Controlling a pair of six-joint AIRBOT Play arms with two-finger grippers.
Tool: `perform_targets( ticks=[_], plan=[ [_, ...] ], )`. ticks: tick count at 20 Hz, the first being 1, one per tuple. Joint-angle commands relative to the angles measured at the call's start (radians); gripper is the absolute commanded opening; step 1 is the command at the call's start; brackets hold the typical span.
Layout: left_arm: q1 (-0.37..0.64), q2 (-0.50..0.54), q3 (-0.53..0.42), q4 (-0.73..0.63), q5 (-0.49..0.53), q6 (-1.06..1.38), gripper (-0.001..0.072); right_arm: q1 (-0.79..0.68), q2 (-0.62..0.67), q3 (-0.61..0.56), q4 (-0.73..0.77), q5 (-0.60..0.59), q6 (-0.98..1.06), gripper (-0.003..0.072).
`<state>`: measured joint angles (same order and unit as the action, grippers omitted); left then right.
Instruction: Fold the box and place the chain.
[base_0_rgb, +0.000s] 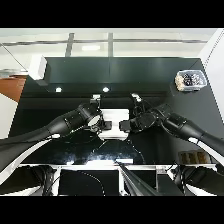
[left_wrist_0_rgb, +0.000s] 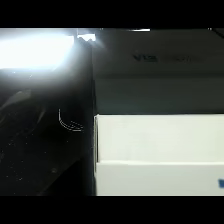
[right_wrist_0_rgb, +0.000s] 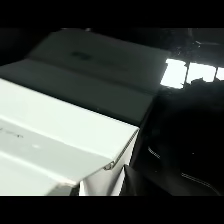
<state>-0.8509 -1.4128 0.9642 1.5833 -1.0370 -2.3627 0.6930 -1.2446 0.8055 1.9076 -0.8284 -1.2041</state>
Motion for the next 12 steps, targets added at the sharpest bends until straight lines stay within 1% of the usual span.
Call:
perform_targets(
  ticks=[1,5,7,9,10,11,12],
  plan=[
    [0.000,0.000,0.000,0.002,0.000,0.002,0.0028,0.031,-0.036,0.057,-0.130,-0.077,0.173,0.0293],
    [0.000,0.000,0.000,0.006,-0.019,0.002,0.0028,0.048,-0.048,0.092,-0.176,-0.127,0.240,0.0292],
    [0.000,0.000,0.000,0.006,-0.019,0.002,0.0028,0.079,-0.077,0.132,-0.234,-0.183,0.259,0.0291],
    [0.000,0.000,0.000,0.006,-0.021,0.003,0.0028,0.106,-0.109,0.161,-0.289,-0.215,0.300,0.0291],
    [0.000,0.000,0.000,0.006,-0.023,0.003,0.0028,0.109,-0.119,0.165,-0.287,-0.216,0.312,0.0282],
    [0.000,0.000,0.000,0.006,-0.022,0.003,0.0028,0.109,-0.126,0.165,-0.285,-0.216,0.317,0.0230],
    [0.000,0.000,0.000,0.006,-0.022,0.003,0.0028,0.109,-0.130,0.165,-0.285,-0.216,0.327,0.0230]
  ],
)
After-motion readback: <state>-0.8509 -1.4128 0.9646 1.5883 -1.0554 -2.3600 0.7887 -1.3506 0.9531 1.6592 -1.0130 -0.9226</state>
